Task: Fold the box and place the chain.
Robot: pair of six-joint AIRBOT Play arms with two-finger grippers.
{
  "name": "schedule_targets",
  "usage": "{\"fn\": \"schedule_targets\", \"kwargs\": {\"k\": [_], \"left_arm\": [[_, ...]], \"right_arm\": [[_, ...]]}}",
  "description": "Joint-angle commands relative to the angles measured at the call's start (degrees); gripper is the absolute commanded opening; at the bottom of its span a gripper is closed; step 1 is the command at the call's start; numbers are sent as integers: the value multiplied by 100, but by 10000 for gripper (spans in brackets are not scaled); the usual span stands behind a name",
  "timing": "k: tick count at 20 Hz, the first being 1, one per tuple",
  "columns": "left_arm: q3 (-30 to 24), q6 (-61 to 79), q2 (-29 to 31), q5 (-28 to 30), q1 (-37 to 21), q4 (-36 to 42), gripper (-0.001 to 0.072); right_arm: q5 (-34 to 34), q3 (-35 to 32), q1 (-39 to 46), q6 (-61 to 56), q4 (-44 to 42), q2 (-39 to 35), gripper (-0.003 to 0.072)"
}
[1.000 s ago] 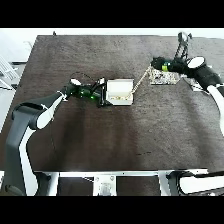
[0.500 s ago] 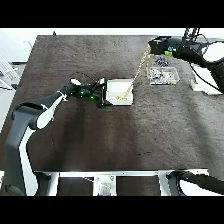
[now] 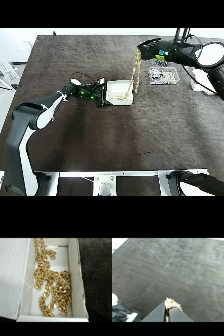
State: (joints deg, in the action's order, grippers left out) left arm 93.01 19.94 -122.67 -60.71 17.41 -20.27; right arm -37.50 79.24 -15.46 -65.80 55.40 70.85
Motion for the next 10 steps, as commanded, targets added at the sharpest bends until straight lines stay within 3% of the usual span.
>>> {"fn": "schedule_targets", "kwargs": {"k": [1, 10], "left_arm": [[4, 0, 4, -4, 0, 11, 275], [4, 0, 4, -24, 0, 13, 275]], "right_arm": [[-48, -7, -400, -20, 15, -11, 9], [72, -4, -1019, -144, 17, -31, 9]]}}
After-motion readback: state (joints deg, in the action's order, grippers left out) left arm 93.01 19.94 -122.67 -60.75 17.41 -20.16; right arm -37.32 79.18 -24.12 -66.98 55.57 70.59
